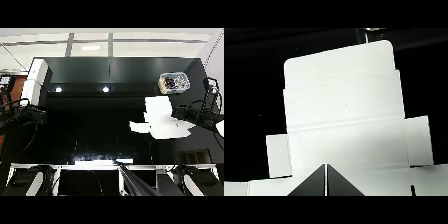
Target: Fold the box and place the chain.
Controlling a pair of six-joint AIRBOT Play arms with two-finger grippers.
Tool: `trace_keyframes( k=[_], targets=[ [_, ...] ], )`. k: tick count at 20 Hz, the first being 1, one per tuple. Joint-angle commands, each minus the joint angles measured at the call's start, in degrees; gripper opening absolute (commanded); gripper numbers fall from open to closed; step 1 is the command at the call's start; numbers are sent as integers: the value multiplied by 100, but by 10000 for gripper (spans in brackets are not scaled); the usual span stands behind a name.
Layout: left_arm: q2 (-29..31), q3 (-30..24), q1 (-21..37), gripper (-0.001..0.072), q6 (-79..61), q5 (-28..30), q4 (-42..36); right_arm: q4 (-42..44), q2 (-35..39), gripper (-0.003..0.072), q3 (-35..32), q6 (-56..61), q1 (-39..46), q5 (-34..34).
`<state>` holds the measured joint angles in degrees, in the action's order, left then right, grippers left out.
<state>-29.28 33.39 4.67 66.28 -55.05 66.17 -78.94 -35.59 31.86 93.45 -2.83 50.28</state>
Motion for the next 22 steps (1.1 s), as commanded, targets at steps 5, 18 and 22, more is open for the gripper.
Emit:
trace_keyframes(
  k=[5,18,22],
  targets=[
    [4,-2,-2,29,-2,2,0,0,4,23,-2,0,-4,0],
    [4,-2,-2,29,-2,0,-2,0,4,24,-2,0,-4,0],
    [4,-2,-7,30,-2,234,-105,0,2,24,-2,0,-4,-221]
  ],
)
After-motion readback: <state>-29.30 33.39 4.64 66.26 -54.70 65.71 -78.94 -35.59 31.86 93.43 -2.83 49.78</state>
